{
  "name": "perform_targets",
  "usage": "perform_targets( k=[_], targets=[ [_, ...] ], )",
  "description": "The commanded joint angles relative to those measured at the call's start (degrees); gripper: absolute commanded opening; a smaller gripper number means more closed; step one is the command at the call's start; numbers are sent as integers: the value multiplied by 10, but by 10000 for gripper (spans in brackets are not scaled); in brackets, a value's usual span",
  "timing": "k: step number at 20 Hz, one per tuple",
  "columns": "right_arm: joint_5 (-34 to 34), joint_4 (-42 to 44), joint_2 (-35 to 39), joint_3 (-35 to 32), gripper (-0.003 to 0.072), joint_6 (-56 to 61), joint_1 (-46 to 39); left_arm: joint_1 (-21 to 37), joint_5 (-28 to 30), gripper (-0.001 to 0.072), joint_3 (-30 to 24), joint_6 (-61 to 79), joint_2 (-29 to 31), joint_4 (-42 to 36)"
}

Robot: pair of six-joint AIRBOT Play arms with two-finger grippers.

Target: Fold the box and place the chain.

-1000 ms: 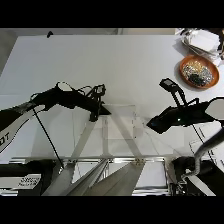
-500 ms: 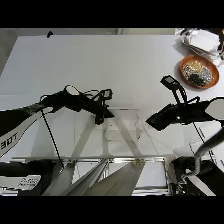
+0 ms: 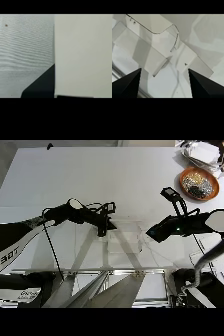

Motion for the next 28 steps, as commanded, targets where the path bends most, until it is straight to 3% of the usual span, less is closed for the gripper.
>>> perform_targets(
  k=[1,18,28],
  targets=[
    [-1,-1,1,0,648,0,0,0,21,4,0,0,1,5],
    [-10,0,1,0,641,9,0,0,24,1,0,-15,1,5],
    [-26,-4,1,0,640,9,0,-1,55,2,0,-15,12,-4]
  ],
)
